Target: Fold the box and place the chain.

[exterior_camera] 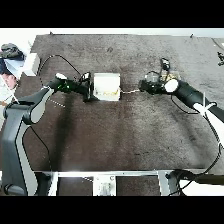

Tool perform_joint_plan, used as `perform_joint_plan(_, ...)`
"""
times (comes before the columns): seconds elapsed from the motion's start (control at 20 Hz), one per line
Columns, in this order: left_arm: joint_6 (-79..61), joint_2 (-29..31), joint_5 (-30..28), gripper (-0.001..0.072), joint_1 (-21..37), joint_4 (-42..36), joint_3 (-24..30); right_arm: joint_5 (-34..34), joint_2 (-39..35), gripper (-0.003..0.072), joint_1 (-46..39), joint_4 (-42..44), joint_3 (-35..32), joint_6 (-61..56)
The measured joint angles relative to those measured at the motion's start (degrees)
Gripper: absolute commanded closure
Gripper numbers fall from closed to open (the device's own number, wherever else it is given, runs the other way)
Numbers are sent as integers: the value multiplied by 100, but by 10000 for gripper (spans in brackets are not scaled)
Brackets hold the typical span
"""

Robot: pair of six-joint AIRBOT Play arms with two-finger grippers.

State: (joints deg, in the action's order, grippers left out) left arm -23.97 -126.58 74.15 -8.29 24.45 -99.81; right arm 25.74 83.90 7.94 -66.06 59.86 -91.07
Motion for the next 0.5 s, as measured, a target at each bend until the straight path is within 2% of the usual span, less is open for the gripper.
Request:
perform_joint_plan(0.25,0,0,0,243,0,0,0,-511,361,342,-503,225,-109,-46)
perform_joint_plan(0.45,0,0,0,243,0,0,0,-754,833,352,-610,402,157,-44)
perform_joint_plan(0.5,0,0,0,243,0,0,0,-776,973,485,-612,466,269,-42)
